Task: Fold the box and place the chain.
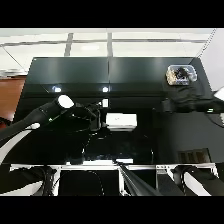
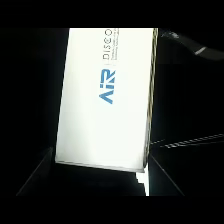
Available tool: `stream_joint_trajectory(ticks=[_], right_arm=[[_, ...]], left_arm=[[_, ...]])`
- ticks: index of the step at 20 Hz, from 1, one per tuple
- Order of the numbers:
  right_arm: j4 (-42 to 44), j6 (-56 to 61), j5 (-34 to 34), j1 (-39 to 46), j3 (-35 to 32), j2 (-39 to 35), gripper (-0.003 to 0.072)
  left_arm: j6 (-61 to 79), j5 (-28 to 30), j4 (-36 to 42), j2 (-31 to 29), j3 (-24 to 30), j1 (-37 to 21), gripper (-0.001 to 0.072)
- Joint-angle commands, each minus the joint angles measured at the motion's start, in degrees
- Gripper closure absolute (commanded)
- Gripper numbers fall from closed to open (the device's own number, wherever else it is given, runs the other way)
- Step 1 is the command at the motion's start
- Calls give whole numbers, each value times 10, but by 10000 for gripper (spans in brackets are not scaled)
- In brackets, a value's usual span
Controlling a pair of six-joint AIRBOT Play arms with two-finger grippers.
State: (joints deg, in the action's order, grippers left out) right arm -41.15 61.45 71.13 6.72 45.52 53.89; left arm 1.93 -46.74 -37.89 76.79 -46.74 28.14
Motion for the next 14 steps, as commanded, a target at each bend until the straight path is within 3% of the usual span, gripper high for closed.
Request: stream_joint_trajectory(ticks=[1, 4, 9, 14], right_arm=[[-68, 32, 34, 89, 6, -65, 670], [-65, 32, 2, 86, 0, -65, 670], [-72, 32, -8, 82, -7, -65, 670], [-76, 24, -11, 82, -7, -65, 670]], left_arm=[[-89, -49, -33, -35, -35, 7, -8], [-156, -47, -34, -1, -107, 49, 3], [-179, -36, -34, 133, -231, 104, 3], [-207, -89, -37, 182, -254, 105, 2]])
